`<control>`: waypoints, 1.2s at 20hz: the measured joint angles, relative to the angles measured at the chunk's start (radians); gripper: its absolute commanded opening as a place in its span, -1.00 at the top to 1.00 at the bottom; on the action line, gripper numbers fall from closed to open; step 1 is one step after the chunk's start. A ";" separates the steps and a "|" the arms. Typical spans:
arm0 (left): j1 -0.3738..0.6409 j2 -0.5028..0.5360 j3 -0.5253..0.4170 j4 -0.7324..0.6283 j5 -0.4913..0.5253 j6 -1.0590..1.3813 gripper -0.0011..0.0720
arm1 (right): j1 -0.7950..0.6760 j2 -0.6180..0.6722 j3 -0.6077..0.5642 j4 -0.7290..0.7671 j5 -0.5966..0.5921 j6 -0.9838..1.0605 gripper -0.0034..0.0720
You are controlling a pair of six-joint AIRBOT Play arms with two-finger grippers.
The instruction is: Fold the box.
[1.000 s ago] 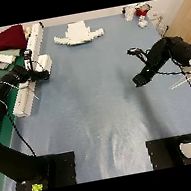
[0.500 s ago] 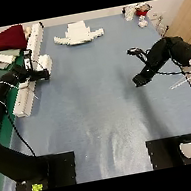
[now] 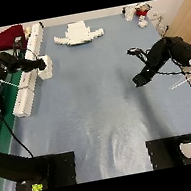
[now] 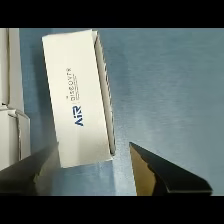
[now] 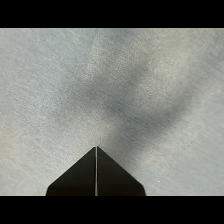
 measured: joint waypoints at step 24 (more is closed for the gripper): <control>-0.556 0.618 -0.619 0.159 -0.256 -0.483 0.94 | 0.000 0.000 0.000 0.000 0.000 0.000 0.89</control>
